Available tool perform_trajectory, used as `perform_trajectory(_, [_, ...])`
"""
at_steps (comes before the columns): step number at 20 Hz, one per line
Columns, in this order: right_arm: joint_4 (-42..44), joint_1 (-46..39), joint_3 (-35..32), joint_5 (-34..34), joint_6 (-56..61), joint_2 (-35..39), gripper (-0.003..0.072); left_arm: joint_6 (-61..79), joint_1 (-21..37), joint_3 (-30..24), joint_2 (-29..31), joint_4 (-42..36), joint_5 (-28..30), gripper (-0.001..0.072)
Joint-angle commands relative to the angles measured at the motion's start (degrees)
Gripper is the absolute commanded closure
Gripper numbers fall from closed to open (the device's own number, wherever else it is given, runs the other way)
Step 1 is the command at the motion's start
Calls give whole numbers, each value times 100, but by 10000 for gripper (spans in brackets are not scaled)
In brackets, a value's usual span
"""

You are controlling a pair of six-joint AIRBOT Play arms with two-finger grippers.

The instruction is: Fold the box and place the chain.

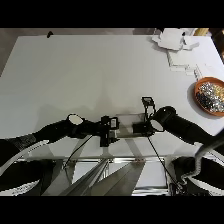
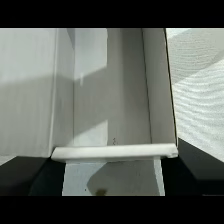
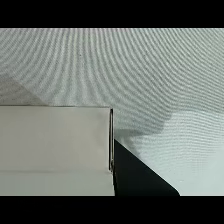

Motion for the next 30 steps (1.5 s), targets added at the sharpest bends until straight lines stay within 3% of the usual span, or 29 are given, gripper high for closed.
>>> perform_trajectory(1, [11, 94, 0, -28, -2, -4, 672, 0, -2, 2, 4, 2, 2, 501])
perform_trajectory(3, [4, 129, 0, -57, 0, -4, 538, 0, -4, 2, 4, 4, 0, 501])
perform_trajectory(4, [2, 127, 0, -50, -2, -4, 515, -2, -2, 2, 4, 2, 2, 501])
perform_trajectory(6, [2, 127, 0, -50, 0, -4, 520, -2, -2, 2, 4, 2, 2, 501])
perform_trajectory(7, [0, 127, 0, -46, -2, -4, 562, 0, -2, 2, 4, 2, 2, 501])
perform_trajectory(8, [-11, 127, 0, -46, -2, -4, 674, 0, -2, 2, 4, 2, 2, 501])
perform_trajectory(12, [-81, 127, 0, -85, -90, 46, 672, 0, -2, 2, 4, 4, 4, 501])
perform_trajectory(13, [-101, 127, 0, -85, -258, 116, 634, 0, -2, 2, 4, 2, 4, 501])
perform_trajectory(15, [-96, 127, 0, 22, -872, 363, 448, 0, -2, 2, 4, 2, 4, 501])
perform_trajectory(20, [-256, 28, 13, 721, -2367, 1631, 436, 0, -2, 2, 4, 2, 4, 501])
perform_trajectory(22, [-807, -490, 144, 938, -2752, 2227, 437, 0, -2, 2, 4, 2, 4, 501])
perform_trajectory(24, [-1252, -1602, 400, 975, -3348, 2632, 437, 0, -2, 2, 4, 4, 2, 501])
perform_trajectory(27, [-1379, -3915, 520, -127, -4478, 2702, 470, 0, -2, 2, 4, 2, 4, 501])
perform_trajectory(30, [-975, -5536, 522, -1436, -4271, 2347, 520, 0, -4, 2, 4, 2, -20, 501])
